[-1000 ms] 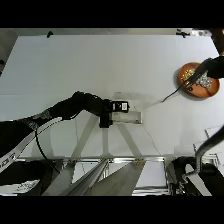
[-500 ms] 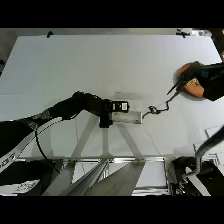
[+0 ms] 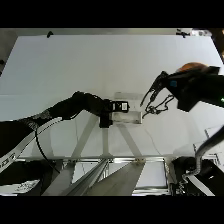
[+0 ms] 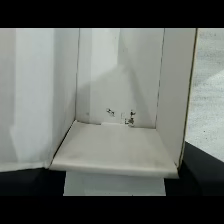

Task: Fold the box and place the chain.

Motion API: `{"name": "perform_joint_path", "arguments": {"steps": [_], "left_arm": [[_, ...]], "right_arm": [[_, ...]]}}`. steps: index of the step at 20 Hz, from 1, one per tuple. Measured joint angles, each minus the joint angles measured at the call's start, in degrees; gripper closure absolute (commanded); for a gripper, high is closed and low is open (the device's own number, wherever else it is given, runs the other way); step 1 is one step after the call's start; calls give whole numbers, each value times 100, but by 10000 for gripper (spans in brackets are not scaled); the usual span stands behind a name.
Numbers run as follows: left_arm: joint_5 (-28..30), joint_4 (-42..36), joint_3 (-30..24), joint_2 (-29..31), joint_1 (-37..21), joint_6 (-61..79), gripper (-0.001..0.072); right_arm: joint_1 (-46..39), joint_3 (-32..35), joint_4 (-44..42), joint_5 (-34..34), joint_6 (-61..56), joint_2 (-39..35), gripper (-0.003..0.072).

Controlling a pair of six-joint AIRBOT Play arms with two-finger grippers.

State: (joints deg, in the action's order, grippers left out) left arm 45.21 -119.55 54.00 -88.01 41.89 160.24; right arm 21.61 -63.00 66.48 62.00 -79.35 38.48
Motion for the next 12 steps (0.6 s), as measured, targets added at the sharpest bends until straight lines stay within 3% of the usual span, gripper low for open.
{"name": "perform_joint_path", "arguments": {"steps": [12], "left_arm": [[-2, 0, 0, 0, -2, 0, 357]], "right_arm": [[348, 1381, -227, -339, -164, 1438, 676]]}}
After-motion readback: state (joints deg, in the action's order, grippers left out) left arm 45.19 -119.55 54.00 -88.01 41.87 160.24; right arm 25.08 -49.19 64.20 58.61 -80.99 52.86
